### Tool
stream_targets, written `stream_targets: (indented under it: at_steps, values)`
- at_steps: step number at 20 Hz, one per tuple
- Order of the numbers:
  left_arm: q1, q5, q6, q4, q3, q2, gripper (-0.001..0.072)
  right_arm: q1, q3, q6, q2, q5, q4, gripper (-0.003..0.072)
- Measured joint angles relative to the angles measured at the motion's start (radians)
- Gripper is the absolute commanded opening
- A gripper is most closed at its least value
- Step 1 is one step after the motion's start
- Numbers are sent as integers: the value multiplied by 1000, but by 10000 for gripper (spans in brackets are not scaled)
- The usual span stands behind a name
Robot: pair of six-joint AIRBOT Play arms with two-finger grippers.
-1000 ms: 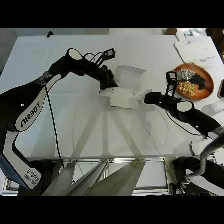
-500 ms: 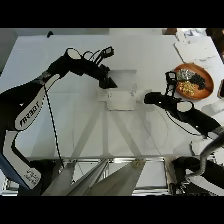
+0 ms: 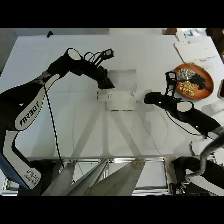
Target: Fold the box and place the chain.
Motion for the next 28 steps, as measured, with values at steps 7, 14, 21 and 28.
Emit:
stream_targets:
  at_steps: [7,14,21,28]
  values:
    - [0,26,-6,1,0,-20,189,0,0,0,0,0,0,11]
    - [0,21,-14,-32,0,-34,9,0,0,0,0,-3,0,11]
    - [0,19,-15,-39,0,-34,11,0,0,0,0,-2,0,11]
    - [0,-1,-16,-40,0,-34,12,0,0,0,0,-1,0,11]
